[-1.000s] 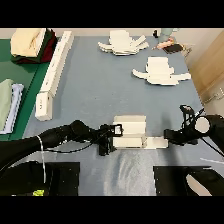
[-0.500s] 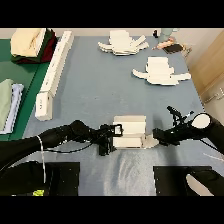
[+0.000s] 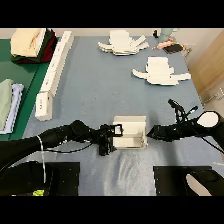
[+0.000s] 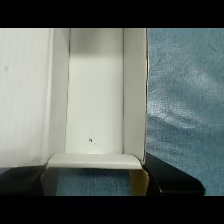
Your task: Fold the box.
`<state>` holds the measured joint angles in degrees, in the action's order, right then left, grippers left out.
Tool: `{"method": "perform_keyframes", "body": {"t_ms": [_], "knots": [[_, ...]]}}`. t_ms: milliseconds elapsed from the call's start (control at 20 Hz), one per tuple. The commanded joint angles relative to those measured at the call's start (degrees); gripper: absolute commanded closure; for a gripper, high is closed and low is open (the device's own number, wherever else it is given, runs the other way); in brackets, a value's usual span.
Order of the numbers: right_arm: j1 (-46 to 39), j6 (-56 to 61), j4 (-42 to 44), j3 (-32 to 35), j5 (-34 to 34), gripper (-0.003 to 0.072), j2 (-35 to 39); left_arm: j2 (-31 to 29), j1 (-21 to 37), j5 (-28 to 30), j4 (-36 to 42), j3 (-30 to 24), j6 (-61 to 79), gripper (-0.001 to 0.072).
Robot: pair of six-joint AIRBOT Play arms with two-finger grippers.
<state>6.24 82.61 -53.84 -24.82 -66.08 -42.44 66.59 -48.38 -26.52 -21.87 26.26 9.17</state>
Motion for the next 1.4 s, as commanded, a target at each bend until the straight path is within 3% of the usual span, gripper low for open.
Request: {"method": "perform_keyframes", "body": {"t_ms": [0, 250, 550, 850, 1100, 1350], "knots": [[0.02, -0.17, 1.40, -0.24, -1.66, 0.0239, 1.14, 0.02, 0.00, 0.00, 0.00, 0.04, 0.00, 0.0185], [1.14, -2.75, 5.29, -0.24, -1.95, 0.0240, 0.94, 0.02, 0.02, 0.00, 0.00, 0.04, 0.00, 0.0185], [10.54, 3.30, -0.61, -1.18, 4.04, 0.0243, -3.67, 0.02, 0.00, 0.00, 0.00, 0.04, 0.00, 0.0185], [27.23, 29.09, -22.05, -11.08, 4.92, 0.0280, -10.60, 0.02, 0.00, 0.00, 0.00, 0.04, 0.00, 0.0185], [37.40, 43.67, -31.30, -17.07, -0.26, 0.0281, -20.26, 0.02, 0.02, 0.00, 0.00, 0.04, 0.00, 0.0185], [41.05, 52.04, -37.11, -21.49, -5.84, 0.0282, -27.96, 0.02, 0.00, 0.00, 0.00, 0.04, 0.00, 0.0185]]}}
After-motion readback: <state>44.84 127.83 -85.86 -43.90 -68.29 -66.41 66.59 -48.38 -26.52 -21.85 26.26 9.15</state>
